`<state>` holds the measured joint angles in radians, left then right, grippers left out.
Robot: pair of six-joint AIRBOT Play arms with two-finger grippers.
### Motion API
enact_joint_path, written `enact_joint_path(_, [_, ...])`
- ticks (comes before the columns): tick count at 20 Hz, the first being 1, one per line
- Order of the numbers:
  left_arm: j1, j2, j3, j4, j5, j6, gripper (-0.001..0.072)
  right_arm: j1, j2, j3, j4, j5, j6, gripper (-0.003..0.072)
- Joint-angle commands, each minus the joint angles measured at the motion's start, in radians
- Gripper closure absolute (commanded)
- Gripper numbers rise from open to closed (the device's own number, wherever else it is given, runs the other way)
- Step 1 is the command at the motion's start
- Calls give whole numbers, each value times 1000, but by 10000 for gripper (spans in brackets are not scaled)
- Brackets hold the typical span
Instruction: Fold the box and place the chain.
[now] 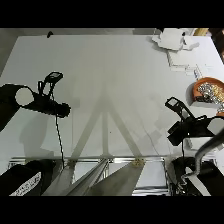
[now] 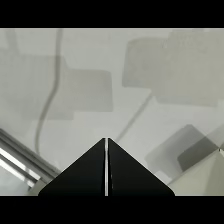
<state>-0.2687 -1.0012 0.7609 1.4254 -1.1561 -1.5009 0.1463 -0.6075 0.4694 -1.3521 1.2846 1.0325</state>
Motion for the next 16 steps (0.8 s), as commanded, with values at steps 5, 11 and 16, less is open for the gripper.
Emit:
enact_joint_path(5, [1, 1, 0, 0, 0, 0, 298, 1, 1, 0, -142, -50, 132, 671])
enact_joint_path(11, [1, 1, 0, 0, 0, 0, 298, -8, 0, 0, -918, -120, 554, 668])
enact_joint_path(16, [1, 1, 0, 0, 0, 0, 298, -336, -38, 0, -925, -216, 523, 277])
